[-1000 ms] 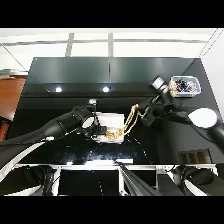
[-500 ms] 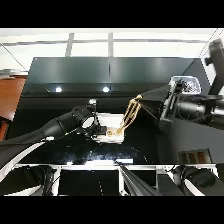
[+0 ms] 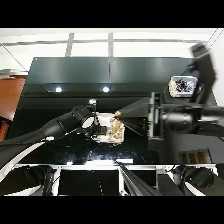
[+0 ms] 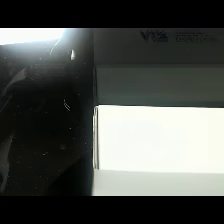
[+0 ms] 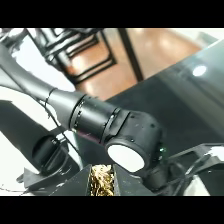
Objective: Fold the box and place the chain.
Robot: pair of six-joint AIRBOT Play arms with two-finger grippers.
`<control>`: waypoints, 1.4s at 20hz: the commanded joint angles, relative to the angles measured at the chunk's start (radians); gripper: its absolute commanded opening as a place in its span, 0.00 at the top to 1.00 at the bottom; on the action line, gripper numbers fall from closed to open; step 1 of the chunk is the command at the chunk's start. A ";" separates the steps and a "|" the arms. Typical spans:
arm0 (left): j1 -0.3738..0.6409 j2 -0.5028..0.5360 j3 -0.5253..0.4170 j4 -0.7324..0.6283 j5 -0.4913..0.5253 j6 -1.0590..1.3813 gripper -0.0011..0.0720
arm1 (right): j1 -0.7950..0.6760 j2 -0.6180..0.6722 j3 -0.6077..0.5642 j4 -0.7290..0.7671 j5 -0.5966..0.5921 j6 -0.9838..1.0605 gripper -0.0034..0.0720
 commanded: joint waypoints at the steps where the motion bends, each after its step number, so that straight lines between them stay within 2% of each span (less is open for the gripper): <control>1: 0.000 0.000 0.001 -0.002 0.000 0.000 0.94 | 0.050 -0.081 0.000 -0.006 -0.002 -0.005 0.92; 3: 0.000 0.000 0.001 -0.002 0.000 0.000 0.94 | 0.050 -0.126 -0.005 -0.123 0.031 0.005 0.92; 6: 0.000 0.000 0.001 -0.002 0.000 0.000 0.94 | 0.050 -0.159 -0.023 -0.273 0.014 0.080 0.92; 13: 0.000 0.000 0.001 -0.003 0.002 0.000 0.94 | 0.051 -0.218 -0.043 -0.275 -0.014 0.087 0.92; 14: 0.000 0.000 0.001 -0.003 0.002 0.000 0.94 | 0.051 -0.218 -0.043 -0.277 -0.013 0.087 0.75; 15: 0.000 0.000 0.001 -0.003 0.002 0.000 0.94 | 0.047 -0.218 -0.042 -0.286 -0.013 0.087 0.33; 16: 0.000 0.000 0.001 -0.003 0.001 0.000 0.94 | 0.034 -0.217 -0.041 -0.306 -0.012 0.087 0.15; 19: 0.000 0.000 0.001 -0.003 -0.001 0.000 0.94 | -0.077 -0.200 -0.023 -0.447 0.063 0.095 0.14; 21: 0.000 0.000 0.001 -0.003 -0.001 0.000 0.94 | -0.156 -0.200 -0.033 -0.602 0.149 0.095 0.14; 23: 0.000 0.000 0.001 -0.003 -0.001 0.000 0.94 | -0.192 -0.200 -0.111 -0.687 0.162 0.086 0.14; 24: 0.000 0.000 0.001 -0.003 -0.001 0.000 0.94 | -0.190 -0.201 -0.177 -0.686 0.117 0.060 0.14; 25: 0.000 0.000 0.001 -0.003 -0.001 0.000 0.94 | -0.178 -0.201 -0.245 -0.661 0.043 0.034 0.02; 28: 0.000 0.000 0.001 -0.003 -0.004 0.000 0.94 | -0.104 -0.202 -0.411 -0.596 -0.205 -0.076 0.02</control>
